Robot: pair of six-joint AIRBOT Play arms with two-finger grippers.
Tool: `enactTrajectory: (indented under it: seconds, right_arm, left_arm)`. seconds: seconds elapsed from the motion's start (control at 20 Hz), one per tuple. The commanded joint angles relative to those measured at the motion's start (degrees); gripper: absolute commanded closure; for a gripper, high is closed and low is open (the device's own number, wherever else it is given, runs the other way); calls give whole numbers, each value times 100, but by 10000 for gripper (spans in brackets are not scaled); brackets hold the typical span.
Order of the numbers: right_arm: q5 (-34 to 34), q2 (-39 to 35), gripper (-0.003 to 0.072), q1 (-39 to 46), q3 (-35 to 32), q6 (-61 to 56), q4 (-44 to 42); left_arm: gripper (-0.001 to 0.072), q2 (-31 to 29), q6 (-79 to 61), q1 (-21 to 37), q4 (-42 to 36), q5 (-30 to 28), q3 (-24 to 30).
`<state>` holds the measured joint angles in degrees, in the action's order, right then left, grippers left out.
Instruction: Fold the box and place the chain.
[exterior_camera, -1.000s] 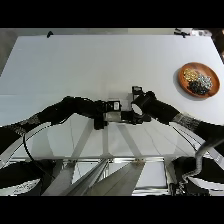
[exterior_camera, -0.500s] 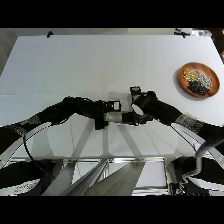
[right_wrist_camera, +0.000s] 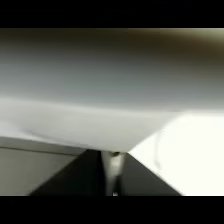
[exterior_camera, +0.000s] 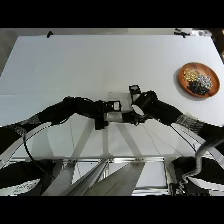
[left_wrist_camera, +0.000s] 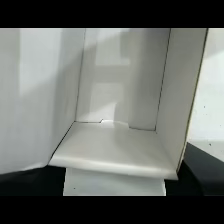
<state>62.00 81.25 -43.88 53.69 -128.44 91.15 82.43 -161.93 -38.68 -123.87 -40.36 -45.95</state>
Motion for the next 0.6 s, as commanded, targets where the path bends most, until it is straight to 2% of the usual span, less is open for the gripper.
enactTrajectory:
  seconds: [0.0, 0.3, 0.35, 0.4, 0.45, 0.55]
  right_arm:
    - [-59, 0, 342, 2, -2, 149, -13]
    - [-9, -299, 339, 2, -2, 153, 20]
    - [-2, -387, 292, 2, 0, 153, 31]
    - [44, -481, 190, 2, -2, 157, 33]
    - [107, -570, 139, 2, 0, 210, 31]
    - [306, -756, 133, 2, -2, 481, 50]
  left_arm:
    - [314, -2, 35, 2, -7, -9, 2]
    - [314, -2, 33, 2, -7, -9, 2]
    - [314, -2, 33, 2, -7, -9, 2]
    - [314, -2, 33, 2, -7, -9, 2]
    - [314, -2, 33, 2, -7, -9, 2]
    - [314, -2, 33, 2, -7, -9, 2]
